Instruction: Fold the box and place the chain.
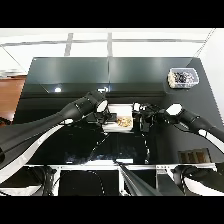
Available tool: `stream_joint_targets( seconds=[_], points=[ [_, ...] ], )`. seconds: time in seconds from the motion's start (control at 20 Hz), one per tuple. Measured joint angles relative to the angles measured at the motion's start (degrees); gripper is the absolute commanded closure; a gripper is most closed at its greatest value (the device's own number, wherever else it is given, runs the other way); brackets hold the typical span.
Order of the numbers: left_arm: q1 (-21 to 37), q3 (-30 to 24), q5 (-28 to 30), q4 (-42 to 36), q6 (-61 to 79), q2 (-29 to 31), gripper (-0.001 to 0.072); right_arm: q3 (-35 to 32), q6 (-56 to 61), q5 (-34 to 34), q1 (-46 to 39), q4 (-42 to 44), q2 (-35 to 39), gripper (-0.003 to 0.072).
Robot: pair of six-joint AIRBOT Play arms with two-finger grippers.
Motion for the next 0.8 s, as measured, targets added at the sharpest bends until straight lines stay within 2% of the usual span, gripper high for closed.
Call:
stream_joint_targets(
  seconds=[0.15,0.3,0.5,0.65,0.7,0.75,0.8],
  points=[
    [0.00,0.00,0.00,0.00,0.00,0.00,0.0680,0.00,5.20,-0.09,-0.37,-1.49,3.08,0.0681],
    [0.00,0.00,-0.02,0.00,-0.02,0.00,0.0680,0.37,16.02,1.14,-1.70,-5.09,10.08,0.0679],
    [0.00,0.00,-0.28,0.00,-0.02,0.00,0.0680,3.26,30.51,10.23,-2.91,-5.49,20.96,0.0669],
    [0.00,0.00,-0.83,0.00,-0.02,0.00,0.0680,4.26,37.75,13.99,-1.79,-1.55,24.04,0.0658],
    [0.00,0.00,-0.98,0.00,-0.02,0.00,0.0680,4.39,39.32,14.60,-1.07,-0.72,24.13,0.0593],
    [0.00,0.00,-1.07,0.00,-0.02,0.00,0.0680,4.50,40.81,14.64,-0.31,-0.13,23.78,0.0323],
    [0.00,0.00,-1.11,0.00,-0.02,0.00,0.0680,4.55,42.14,14.27,0.31,0.26,23.19,0.0267]
  ],
)
